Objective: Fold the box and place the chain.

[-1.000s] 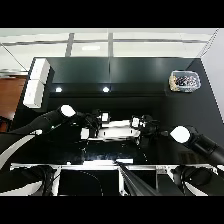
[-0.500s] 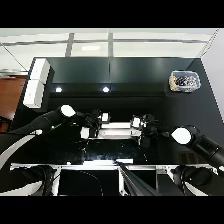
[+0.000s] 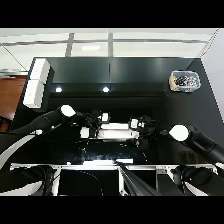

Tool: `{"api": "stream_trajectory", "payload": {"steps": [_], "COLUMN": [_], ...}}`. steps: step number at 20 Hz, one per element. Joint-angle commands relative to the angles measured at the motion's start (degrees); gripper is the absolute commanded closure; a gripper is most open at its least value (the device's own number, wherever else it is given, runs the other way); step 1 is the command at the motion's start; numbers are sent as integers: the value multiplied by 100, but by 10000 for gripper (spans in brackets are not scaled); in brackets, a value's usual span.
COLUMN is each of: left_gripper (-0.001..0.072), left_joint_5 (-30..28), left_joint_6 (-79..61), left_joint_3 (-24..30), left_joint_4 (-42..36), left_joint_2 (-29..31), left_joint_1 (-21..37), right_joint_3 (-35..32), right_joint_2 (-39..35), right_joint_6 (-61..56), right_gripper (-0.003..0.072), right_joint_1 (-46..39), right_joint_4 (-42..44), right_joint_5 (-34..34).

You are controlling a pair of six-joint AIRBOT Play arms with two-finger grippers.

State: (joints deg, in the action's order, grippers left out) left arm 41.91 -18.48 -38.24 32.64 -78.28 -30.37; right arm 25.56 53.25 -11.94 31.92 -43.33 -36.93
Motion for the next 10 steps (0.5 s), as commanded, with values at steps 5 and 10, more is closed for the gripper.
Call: {"api": "stream_trajectory", "payload": {"steps": [5, 10], "left_gripper": [683, 683], "left_joint_5": [31, 31], "left_joint_6": [7, 7], "left_joint_3": [-2, -2], "left_joint_4": [-4, -4], "left_joint_2": [-2, -2], "left_joint_1": [-4, -4], "right_joint_3": [20, 20], "right_joint_2": [216, 588], "right_joint_6": [776, 1766], "right_gripper": [5, 5], "right_joint_1": [-509, -610], "right_joint_4": [562, 1228], "right_joint_5": [-461, -807]}}
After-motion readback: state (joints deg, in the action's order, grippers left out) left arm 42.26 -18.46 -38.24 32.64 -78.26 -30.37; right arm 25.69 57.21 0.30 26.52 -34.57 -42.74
